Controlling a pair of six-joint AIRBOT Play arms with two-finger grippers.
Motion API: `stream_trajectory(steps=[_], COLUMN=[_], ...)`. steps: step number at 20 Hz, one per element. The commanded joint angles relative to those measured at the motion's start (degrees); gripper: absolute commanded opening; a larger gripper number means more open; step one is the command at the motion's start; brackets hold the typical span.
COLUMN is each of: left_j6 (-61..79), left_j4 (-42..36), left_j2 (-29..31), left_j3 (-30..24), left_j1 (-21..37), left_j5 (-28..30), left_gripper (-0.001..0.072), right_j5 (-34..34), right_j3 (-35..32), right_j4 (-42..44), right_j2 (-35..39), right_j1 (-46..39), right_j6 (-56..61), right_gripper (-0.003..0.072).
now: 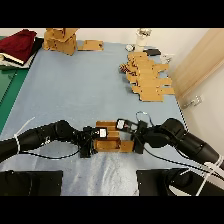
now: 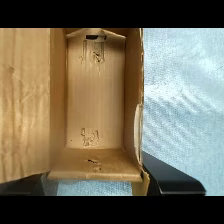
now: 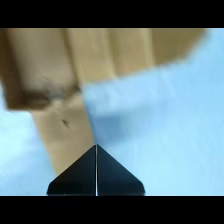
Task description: Fold the box.
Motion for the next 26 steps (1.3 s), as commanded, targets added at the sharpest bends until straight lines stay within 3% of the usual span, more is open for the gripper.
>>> stream_trajectory(steps=[1, 4, 7, 9, 14, 26], left_j6=[0.0, 0.0, 0.0, 0.0, 0.0, 0.0], left_j4=[0.0, 0.0, -0.2, -0.2, -0.2, -0.2], left_j2=[0.0, 0.0, 0.0, 0.0, 0.0, 0.0], left_j3=[0.1, 0.1, 0.1, 0.1, 0.1, 0.1], left_j1=[0.0, 0.0, 0.0, 0.0, 0.0, 0.0], left_j5=[0.0, 0.0, 0.0, 0.0, 0.0, 0.0], left_gripper=[0.0452, 0.0452, 0.0452, 0.0452, 0.0452, 0.0452], right_j5=[-9.8, -11.2, -11.1, -9.9, -9.4, -8.6], right_j3=[2.6, 1.6, -0.8, -2.5, -4.1, -5.1], right_j4=[-18.7, -12.6, 2.5, 8.2, 10.9, 17.5], right_j2=[1.6, 0.5, -3.1, -5.4, -6.8, 0.0], right_j1=[-2.0, -9.7, -16.8, -18.1, -18.0, -18.0], right_j6=[23.7, 40.2, 41.4, 41.3, 41.3, 40.2], right_gripper=[0.0005, 0.0005, 0.0005, 0.0005, 0.0005, 0.0005])
